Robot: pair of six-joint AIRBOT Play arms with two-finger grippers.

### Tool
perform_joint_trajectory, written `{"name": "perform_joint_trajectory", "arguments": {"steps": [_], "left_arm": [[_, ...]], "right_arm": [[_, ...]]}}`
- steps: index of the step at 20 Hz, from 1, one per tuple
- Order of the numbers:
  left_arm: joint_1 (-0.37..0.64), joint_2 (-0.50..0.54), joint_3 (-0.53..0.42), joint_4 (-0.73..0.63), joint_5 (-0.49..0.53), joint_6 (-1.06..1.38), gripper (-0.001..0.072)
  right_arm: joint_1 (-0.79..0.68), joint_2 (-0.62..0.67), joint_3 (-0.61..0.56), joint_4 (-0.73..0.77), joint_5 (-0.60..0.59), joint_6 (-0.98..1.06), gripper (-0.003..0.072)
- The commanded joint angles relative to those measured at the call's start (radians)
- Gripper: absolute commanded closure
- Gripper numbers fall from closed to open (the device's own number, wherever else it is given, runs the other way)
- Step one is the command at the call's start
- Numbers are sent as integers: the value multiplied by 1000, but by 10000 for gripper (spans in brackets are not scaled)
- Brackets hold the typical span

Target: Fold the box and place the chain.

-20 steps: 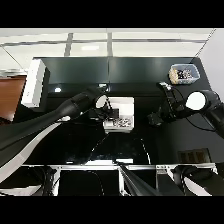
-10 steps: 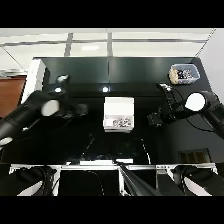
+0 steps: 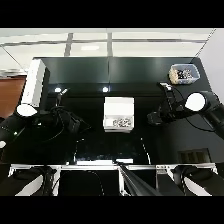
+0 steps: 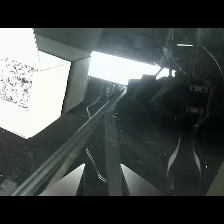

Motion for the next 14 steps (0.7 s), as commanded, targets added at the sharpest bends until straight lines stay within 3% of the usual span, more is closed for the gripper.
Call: {"name": "perform_joint_trajectory", "arguments": {"steps": [1,5,8,14], "left_arm": [[-44,-11,-11,-96,117,547,-7],[-124,-46,18,7,218,723,-11],[-131,-182,102,-2,147,742,-11],[-231,-334,236,68,146,737,-11]], "right_arm": [[-1,1,0,0,-3,8,420],[-1,1,0,-1,-14,24,420],[-1,1,0,-1,-58,37,420],[-1,1,0,-1,-69,37,420]]}}
